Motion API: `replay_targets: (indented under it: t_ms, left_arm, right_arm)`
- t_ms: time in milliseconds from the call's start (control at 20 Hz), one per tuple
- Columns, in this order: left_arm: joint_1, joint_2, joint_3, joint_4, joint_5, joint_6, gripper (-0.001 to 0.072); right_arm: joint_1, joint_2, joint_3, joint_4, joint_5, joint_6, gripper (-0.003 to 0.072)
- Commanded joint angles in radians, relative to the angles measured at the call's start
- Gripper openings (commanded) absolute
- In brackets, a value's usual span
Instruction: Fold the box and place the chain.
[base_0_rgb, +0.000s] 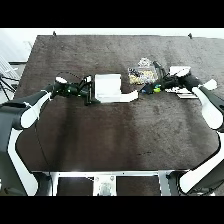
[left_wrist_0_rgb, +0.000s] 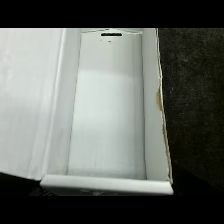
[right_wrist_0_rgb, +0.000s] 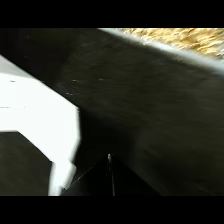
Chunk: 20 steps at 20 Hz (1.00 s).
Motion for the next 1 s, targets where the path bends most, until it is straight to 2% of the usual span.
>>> replay_targets:
  t_ms: [0, 250, 550, 650, 800, 900, 950]
  left_arm:
    - [0.001, 0.000, 0.001, 0.000, 0.000, 0.000, 0.0467]
    - [0.001, 0.000, 0.001, 0.000, 0.000, 0.000, 0.0467]
    - [0.001, 0.000, 0.001, 0.000, 0.000, 0.000, 0.0467]
    - [0.001, 0.000, 0.001, 0.000, -0.001, 0.000, 0.0467]
    - [0.001, 0.000, 0.001, 0.000, -0.001, 0.000, 0.0467]
    - [0.001, 0.000, 0.001, 0.000, -0.001, 0.000, 0.0467]
    - [0.001, 0.000, 0.001, 0.000, -0.001, 0.000, 0.0467]
  right_arm:
    - [0.050, -0.064, 0.000, 0.071, 0.029, 0.057, 0.0013]
    - [0.145, -0.077, 0.010, 0.104, 0.037, 0.064, 0.0013]
    - [0.154, -0.014, 0.031, 0.108, 0.057, 0.064, 0.0026]
    - [0.154, -0.004, 0.035, 0.108, 0.067, 0.065, 0.0155]
    - [0.155, -0.002, 0.044, 0.136, 0.093, 0.065, 0.0173]
    - [0.156, -0.002, 0.044, 0.177, 0.097, 0.065, 0.0390]
    - [0.157, -0.002, 0.045, 0.183, 0.097, 0.065, 0.0405]
